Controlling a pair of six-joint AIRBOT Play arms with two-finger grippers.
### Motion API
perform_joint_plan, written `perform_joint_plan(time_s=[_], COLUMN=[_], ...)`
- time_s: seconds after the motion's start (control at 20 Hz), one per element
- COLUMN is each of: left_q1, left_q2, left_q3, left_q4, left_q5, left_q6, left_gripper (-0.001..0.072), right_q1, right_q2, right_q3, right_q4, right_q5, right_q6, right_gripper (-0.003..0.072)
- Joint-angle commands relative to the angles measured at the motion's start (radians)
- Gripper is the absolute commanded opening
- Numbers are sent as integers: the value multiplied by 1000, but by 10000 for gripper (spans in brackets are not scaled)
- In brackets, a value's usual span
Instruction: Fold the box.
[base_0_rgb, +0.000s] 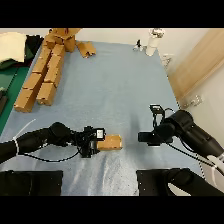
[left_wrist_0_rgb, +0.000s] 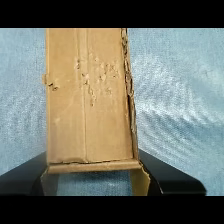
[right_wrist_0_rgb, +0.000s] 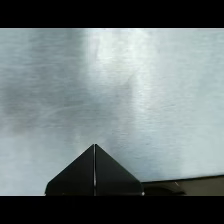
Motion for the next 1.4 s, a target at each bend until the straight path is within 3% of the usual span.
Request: perform_joint_plan(time_s=[0.0,0.2,0.8,0.95,1.15,1.35], left_q1=[1,1,2,2,31,216], left_q2=[0,0,23,113,285,432], left_q3=[0,0,2,2,-21,-108], left_q4=[0,0,-36,-11,26,11], left_q5=[0,1,19,169,467,481], left_q6=[0,0,-78,-193,-437,-526], left_gripper=[590,590,590,590,590,590], right_q1=[-18,-18,-18,-18,-18,-18], right_q2=[-111,-151,-156,-156,-156,-156], right_q3=[23,23,23,23,23,23], right_q4=[38,53,55,55,55,51], right_q5=[35,108,145,151,151,151], right_q6=[14,33,56,56,55,38], right_gripper=[4,4,4,4,4,4])
